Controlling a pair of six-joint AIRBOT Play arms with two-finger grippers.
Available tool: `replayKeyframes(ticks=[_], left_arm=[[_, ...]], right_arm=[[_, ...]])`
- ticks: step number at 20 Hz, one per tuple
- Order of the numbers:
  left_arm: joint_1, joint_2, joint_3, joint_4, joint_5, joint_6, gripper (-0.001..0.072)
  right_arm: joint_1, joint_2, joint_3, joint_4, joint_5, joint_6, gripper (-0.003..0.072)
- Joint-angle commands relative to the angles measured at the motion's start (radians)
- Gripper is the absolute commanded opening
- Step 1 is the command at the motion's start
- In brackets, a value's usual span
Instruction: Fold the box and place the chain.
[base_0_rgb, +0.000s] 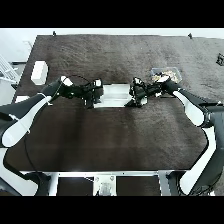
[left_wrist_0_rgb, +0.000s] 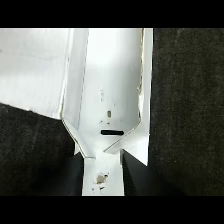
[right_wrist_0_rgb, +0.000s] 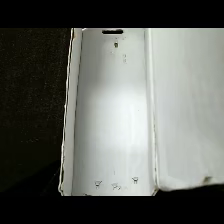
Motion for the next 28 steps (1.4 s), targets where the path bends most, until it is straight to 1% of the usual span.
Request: replayKeyframes(ticks=[1,6,10,14,17,19,20,21,22,23,24,25,28], left_arm=[[0.0,-0.001,0.0,-0.021,0.0,0.016,0.0277],[0.0,-0.001,0.0,-0.103,-0.001,0.056,0.0277],[-0.026,-0.01,0.0,-0.116,-0.001,0.081,0.0276],[-0.05,-0.03,0.0,-0.118,0.069,0.093,0.0277],[-0.05,-0.03,0.0,-0.144,0.075,0.1,0.0277],[-0.05,-0.035,0.0,-0.188,0.068,0.121,0.0279],[-0.05,-0.041,0.0,-0.2,0.053,0.161,0.0322],[-0.05,-0.047,0.0,-0.201,0.04,0.179,0.0442],[-0.05,-0.052,0.0,-0.208,0.044,0.175,0.0508],[-0.05,-0.055,0.0,-0.208,0.045,0.175,0.051],[-0.05,-0.057,0.0,-0.209,0.046,0.173,0.0615],[-0.05,-0.058,0.0,-0.212,0.051,0.162,0.068],[-0.05,-0.059,0.0,-0.213,0.057,0.16,0.0678]], right_arm=[[0.001,0.0,0.0,0.0,0.0,0.0,0.0517],[0.001,0.0,0.0,0.0,0.0,0.0,0.0517],[0.001,0.0,0.0,0.0,0.0,0.0,0.0518],[0.001,0.0,0.0,0.0,0.0,0.0,0.0518],[0.001,0.0,0.0,0.0,0.0,0.0,0.0517],[0.001,0.0,0.0,0.0,0.0,0.0,0.0517],[0.001,0.0,0.0,0.0,0.0,0.0,0.0517],[0.001,0.0,0.0,0.0,0.0,0.0,0.0518],[0.001,0.0,0.0,0.0,0.0,0.0,0.0517],[0.001,0.0,0.0,0.0,0.0,0.0,0.0517],[0.001,0.0,0.0,0.0,0.0,0.0,0.0517],[0.001,0.0,0.0,0.0,0.0,0.0,0.0517],[0.001,0.0,0.0,0.0,0.0,0.0,0.0517]])
